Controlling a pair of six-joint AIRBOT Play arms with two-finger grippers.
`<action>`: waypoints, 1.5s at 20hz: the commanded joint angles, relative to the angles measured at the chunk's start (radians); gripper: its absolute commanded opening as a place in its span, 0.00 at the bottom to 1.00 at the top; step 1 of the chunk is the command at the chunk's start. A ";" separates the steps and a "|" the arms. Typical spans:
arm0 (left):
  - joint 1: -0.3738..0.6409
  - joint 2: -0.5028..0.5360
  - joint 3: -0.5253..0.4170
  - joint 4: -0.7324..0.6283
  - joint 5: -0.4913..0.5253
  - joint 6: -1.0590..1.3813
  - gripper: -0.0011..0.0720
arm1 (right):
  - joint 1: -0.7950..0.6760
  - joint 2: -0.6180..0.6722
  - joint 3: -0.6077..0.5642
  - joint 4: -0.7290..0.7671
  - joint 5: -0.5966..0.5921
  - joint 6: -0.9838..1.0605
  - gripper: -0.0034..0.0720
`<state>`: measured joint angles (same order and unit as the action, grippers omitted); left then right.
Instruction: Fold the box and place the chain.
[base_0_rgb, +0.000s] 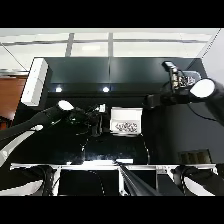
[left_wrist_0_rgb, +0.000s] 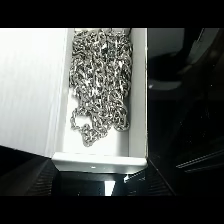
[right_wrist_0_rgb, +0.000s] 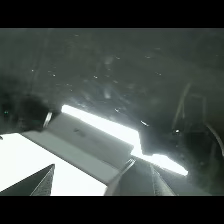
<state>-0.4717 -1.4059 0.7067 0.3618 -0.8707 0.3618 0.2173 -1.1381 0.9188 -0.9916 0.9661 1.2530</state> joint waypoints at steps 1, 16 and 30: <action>0.000 0.000 0.001 0.001 0.003 0.000 0.77 | 0.040 -0.080 0.001 0.113 0.033 -0.260 0.98; 0.000 0.000 0.001 0.001 0.003 0.000 0.77 | 0.171 -0.006 -0.051 0.097 0.121 -0.869 0.98; 0.000 0.000 0.001 0.001 0.003 0.000 0.77 | 0.171 -0.006 -0.092 0.080 0.120 -0.865 0.34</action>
<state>-0.4717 -1.4059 0.7071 0.3622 -0.8673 0.3611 0.3866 -1.1446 0.8326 -0.9100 1.0946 0.3889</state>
